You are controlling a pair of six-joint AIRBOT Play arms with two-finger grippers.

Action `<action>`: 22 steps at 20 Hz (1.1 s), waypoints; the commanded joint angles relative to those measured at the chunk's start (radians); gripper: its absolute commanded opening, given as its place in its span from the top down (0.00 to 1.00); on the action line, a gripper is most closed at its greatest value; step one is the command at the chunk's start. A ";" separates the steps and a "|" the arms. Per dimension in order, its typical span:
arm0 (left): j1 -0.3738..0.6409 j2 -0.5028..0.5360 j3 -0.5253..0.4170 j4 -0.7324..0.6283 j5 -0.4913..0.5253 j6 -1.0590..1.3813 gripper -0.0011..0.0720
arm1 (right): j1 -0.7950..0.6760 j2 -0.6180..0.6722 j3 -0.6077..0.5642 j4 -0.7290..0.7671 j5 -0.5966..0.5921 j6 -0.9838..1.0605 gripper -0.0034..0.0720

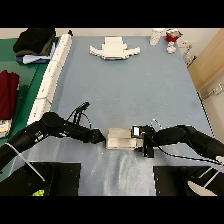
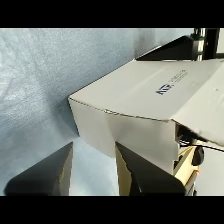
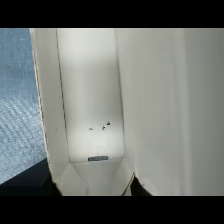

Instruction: Fold the box.

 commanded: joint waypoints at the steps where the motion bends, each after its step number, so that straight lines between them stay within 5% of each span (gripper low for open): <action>1: 0.000 0.000 0.001 0.001 0.030 0.000 0.43 | 0.000 0.000 0.001 0.000 0.000 0.000 0.35; 7: 0.000 0.011 0.001 0.015 0.025 -0.010 0.42 | 0.000 0.000 0.001 0.000 0.000 0.000 0.34; 9: 0.000 0.034 0.001 0.014 0.025 -0.039 0.26 | 0.000 0.000 0.001 0.000 0.000 0.000 0.35; 16: -0.120 0.049 0.018 0.015 0.119 -0.113 0.26 | 0.000 0.000 0.001 0.000 0.000 0.000 0.34; 22: -0.311 -0.045 0.135 0.400 0.179 -0.541 0.26 | 0.000 0.000 0.001 0.000 0.000 0.000 0.35</action>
